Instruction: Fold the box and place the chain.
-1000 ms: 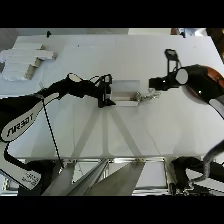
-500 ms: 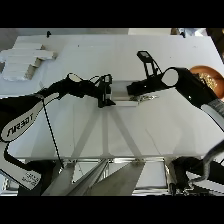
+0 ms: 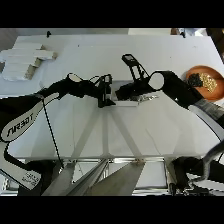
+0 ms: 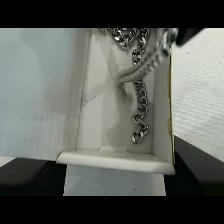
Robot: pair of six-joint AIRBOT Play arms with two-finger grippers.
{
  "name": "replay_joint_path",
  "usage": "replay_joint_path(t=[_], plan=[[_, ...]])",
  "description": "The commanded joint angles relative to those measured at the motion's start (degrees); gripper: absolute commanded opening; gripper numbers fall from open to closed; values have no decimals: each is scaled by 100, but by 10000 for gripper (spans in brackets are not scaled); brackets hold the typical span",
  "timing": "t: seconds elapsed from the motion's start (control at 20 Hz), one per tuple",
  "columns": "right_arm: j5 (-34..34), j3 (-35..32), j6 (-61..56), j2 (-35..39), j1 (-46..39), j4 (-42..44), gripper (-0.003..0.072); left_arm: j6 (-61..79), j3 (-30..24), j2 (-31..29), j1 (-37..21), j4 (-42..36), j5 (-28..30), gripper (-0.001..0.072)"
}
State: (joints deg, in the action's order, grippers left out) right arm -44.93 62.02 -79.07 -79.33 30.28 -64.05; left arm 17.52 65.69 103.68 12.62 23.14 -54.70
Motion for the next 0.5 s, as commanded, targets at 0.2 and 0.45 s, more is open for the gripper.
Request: replay_joint_path(t=[0.2, 0.45], plan=[[-461, 79, 11, 127, -76, -535, 199, 2, 2, -4, -2, 2, 0, 277], [-1005, 76, 452, 837, -688, -1388, 199, 2, 2, -4, -2, 2, 0, 277]])
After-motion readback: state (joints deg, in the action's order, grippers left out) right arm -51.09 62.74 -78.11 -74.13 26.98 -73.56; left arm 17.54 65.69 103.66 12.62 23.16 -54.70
